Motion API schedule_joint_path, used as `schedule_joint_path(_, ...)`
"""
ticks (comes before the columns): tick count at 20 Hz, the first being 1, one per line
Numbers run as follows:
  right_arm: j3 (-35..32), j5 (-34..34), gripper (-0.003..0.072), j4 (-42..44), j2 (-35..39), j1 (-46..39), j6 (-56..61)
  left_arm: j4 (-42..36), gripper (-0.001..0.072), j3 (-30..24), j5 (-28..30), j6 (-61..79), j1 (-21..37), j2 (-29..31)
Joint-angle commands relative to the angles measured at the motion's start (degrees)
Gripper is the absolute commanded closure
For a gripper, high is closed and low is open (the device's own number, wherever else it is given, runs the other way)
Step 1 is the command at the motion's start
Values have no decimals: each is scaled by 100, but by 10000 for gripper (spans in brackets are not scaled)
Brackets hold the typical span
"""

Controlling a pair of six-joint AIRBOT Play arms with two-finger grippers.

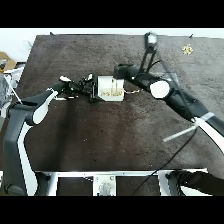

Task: Fold the box and place the chain.

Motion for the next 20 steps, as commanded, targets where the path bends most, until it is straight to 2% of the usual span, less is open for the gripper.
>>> schedule_joint_path(1, -4, 415, 674, -116, -710, -11, 4, 0, 435, -2, 2, 0, -2, 2)
schedule_joint_path(3, -4, 640, 301, -197, -883, -90, 7, 0, 435, -2, 2, 0, -2, 2)
schedule_joint_path(7, -39, 1305, 311, -468, -737, -739, 17, 0, 435, -2, 2, 0, -2, 2)
schedule_joint_path(11, -479, 1362, 310, -509, -671, -1932, 542, -2, 435, -2, 0, 2, -2, 2)
schedule_joint_path(15, -697, 1222, 310, -367, -1038, -2697, 826, 0, 435, -2, 2, 2, -2, 2)
schedule_joint_path(20, -435, 616, 310, 107, -1585, -2699, 824, 0, 435, -2, 2, 0, -2, 2)
